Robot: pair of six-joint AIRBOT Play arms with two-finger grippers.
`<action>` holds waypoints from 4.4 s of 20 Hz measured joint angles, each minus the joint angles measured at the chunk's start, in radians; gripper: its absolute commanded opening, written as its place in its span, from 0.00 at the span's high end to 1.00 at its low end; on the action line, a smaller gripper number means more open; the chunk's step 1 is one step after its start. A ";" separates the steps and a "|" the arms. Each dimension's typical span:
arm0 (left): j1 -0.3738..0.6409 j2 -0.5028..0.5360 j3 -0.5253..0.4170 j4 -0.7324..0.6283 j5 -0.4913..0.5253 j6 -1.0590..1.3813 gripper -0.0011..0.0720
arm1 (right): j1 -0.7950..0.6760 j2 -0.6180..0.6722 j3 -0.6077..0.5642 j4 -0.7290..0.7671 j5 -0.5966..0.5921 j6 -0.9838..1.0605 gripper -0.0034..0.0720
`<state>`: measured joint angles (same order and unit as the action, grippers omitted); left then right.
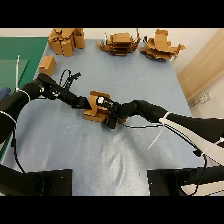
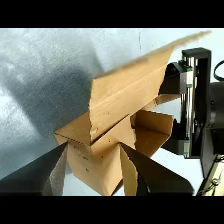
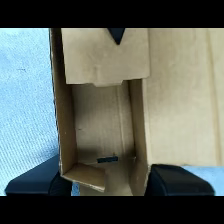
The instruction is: Fold the box.
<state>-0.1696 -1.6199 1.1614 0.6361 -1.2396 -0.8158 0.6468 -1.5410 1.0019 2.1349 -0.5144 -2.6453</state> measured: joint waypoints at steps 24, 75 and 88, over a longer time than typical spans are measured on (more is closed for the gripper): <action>-0.292 0.051 0.050 0.566 0.130 -0.568 0.32 | 0.000 0.000 0.000 0.000 0.001 0.000 0.27; -0.422 0.008 0.103 0.781 0.122 -0.856 0.96 | 0.000 0.001 -0.001 0.002 -0.005 0.002 0.28; -0.421 0.048 0.103 0.721 0.128 -0.845 0.45 | 0.000 0.001 0.000 -0.001 0.006 0.000 0.28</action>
<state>-0.5907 -1.5719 1.2644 1.3575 -1.1118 -1.6611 0.6472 -1.5398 1.0019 2.1338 -0.5087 -2.6450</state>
